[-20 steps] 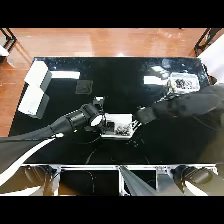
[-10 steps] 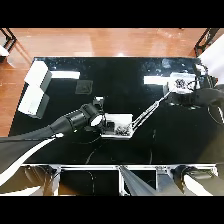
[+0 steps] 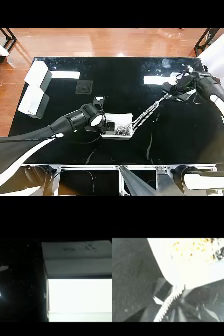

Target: Fold the box and place the chain.

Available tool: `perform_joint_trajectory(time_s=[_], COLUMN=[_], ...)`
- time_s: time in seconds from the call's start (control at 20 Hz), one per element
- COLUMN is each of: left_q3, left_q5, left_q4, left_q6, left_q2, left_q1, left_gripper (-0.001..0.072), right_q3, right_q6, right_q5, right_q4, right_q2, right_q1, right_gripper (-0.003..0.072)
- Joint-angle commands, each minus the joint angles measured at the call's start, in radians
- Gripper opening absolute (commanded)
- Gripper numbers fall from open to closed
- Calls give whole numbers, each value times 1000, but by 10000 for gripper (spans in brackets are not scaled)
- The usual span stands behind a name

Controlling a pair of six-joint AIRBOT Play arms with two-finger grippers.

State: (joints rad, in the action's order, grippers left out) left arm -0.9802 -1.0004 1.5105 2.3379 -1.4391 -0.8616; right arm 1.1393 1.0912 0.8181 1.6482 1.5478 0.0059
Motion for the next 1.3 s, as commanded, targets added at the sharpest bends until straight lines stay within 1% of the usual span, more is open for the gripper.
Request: perform_joint_trajectory(time_s=[0.0, 0.05, 0.15, 0.2, 0.35, 0.55, 0.8, 0.9, 1.0, 1.05, 1.15, 1.25], left_q3=[0, 0, 0, 0, 0, 0, 0, 0, 0, 0, 0, 0], left_q5=[2, 3, 6, 6, 5, 5, 1, 0, 1, 2, 1, 2], left_q4=[1, 1, 4, 5, 8, 8, 7, 7, 7, 8, 8, 8], left_q6=[0, 0, 0, 0, 0, 0, 0, 0, 0, 0, 0, 0], left_q2=[0, 0, 0, 0, 0, 0, 0, 0, 0, 0, 0, 0], left_q1=[0, 0, 0, 0, 0, 0, 0, 0, 0, 0, 0, 0], left_gripper=[24, 24, 24, 24, 24, 24, 24, 24, 24, 24, 24, 24], right_q3=[49, 50, 54, 58, 59, 59, 59, 59, 59, 59, 58, 58], right_q6=[-35, -15, 37, 91, 233, 349, 374, 409, 441, 473, 535, 545], right_q5=[-1, 8, 39, 53, 62, 96, 161, 228, 304, 352, 427, 457], right_q4=[-8, -6, -9, -8, -8, -11, 10, 69, 132, 186, 332, 420], right_q2=[63, 63, 58, 47, -60, -293, -594, -690, -762, -790, -826, -838], right_q1=[-3, -6, -13, -14, -17, -46, -62, -62, -62, -62, -52, 8], right_gripper=[280, 141, 107, 21, 20, 19, 19, 19, 19, 19, 20, 20])
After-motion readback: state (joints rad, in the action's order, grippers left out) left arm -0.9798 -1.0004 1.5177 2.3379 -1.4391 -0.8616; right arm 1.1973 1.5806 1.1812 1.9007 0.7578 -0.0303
